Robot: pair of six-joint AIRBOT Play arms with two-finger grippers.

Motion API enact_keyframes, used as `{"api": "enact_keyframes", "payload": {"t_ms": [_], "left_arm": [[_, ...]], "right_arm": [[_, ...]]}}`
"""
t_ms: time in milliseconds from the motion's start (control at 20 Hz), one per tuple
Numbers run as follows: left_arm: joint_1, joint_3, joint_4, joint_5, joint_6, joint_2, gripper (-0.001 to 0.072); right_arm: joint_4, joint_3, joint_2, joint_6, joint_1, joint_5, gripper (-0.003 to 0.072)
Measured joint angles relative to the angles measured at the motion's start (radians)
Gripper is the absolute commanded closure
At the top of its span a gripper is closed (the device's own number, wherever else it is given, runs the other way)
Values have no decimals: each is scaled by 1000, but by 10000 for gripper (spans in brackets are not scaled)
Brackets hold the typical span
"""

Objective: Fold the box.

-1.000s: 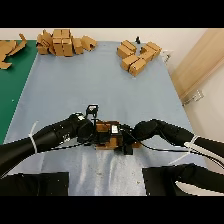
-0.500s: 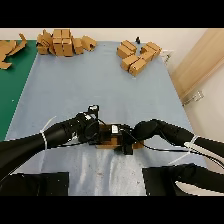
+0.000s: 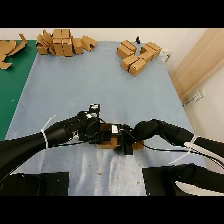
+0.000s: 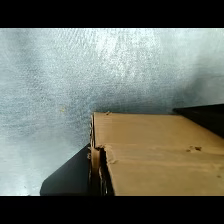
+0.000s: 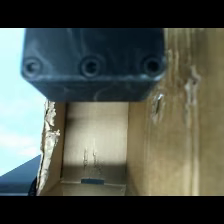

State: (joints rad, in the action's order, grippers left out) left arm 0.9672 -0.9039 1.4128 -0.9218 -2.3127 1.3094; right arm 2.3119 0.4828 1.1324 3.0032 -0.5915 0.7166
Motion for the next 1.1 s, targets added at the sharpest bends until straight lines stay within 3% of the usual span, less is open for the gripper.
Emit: {"api": "enact_keyframes", "payload": {"t_ms": [50, 600, 900, 950, 1000, 1050, 1100], "left_arm": [[0, -1, -3, -6, 4, 0, 298], [-3, -19, 32, -101, 20, -11, 295], [-3, -48, 114, -148, 20, -121, 298], [-3, -49, 125, -156, 20, -141, 362], [-3, -50, 135, -173, 20, -159, 519], [-3, -50, 147, -194, 20, -172, 629], [-3, -51, 159, -220, 20, -184, 684]], "right_arm": [[0, 0, 0, 0, 0, 0, 121], [0, 0, 0, 0, 0, 0, 121], [0, 0, 0, 0, 0, 0, 121], [0, 0, 0, 0, 0, 0, 121], [0, 0, 0, 0, 0, 0, 121], [0, 0, 0, 0, 0, 0, 121], [0, 0, 0, 0, 0, 0, 121]]}}
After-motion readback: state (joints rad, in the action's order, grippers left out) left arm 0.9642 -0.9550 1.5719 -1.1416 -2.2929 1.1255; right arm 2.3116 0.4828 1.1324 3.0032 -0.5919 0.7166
